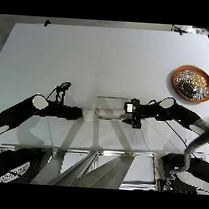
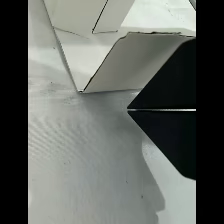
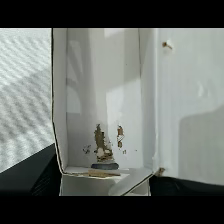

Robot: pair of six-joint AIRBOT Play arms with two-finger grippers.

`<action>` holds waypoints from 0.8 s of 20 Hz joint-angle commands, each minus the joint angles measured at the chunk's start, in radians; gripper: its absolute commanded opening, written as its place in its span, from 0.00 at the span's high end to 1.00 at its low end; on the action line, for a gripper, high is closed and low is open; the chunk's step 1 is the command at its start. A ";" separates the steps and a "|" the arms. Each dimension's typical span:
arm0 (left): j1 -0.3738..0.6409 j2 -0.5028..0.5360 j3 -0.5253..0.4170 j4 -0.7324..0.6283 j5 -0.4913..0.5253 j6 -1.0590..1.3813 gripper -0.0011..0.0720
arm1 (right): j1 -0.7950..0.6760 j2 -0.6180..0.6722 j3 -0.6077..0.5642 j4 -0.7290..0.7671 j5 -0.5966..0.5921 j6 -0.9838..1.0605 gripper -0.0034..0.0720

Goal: Fold the box and place the chain.

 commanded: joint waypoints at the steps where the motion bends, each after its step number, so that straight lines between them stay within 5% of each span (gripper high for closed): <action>1: -0.030 -0.011 0.001 -0.039 0.042 0.014 0.98 | -0.001 0.000 0.000 0.000 0.000 0.000 0.51; 16: -0.047 -0.032 0.001 -0.035 0.049 0.024 0.98 | -0.001 0.000 0.000 0.000 0.000 0.000 0.51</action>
